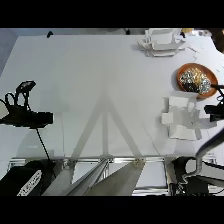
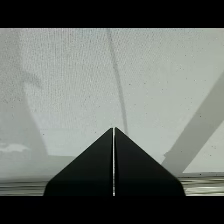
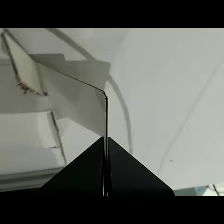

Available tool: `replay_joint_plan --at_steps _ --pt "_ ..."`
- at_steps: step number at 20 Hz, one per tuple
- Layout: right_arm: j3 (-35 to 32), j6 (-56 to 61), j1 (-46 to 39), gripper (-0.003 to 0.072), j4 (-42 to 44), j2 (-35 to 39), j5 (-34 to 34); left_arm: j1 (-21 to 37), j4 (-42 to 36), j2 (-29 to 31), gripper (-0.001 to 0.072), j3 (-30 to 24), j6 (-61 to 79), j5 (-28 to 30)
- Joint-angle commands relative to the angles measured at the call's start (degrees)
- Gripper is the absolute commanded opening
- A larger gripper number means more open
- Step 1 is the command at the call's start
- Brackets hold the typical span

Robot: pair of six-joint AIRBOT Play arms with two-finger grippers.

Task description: Fold the box and place the chain.

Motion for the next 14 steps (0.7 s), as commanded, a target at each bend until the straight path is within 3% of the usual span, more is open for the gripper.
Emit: replay_joint_plan --at_steps 1,4,7,11,14 --pt "-1.9 -1.6 9.4 0.0009 11.0 8.5 -1.9 0.1 0.0 0.0 0.0008 0.0 0.0 0.0" --pt "-8.1 -1.1 17.1 0.0009 22.9 16.5 -9.7 0.1 0.0 0.0 0.0008 0.0 0.0 0.0" --pt "-15.1 -1.1 25.2 0.0010 32.6 20.1 -14.8 0.1 0.0 0.0 0.0008 0.0 0.0 0.1" --pt "-20.2 3.2 40.1 0.0010 33.4 20.5 -21.4 0.1 0.1 0.0 0.0008 0.0 0.0 5.4" --pt "-21.1 7.3 49.8 0.0010 32.1 20.5 -28.6 0.1 0.5 -0.1 0.0010 0.0 0.0 15.4"
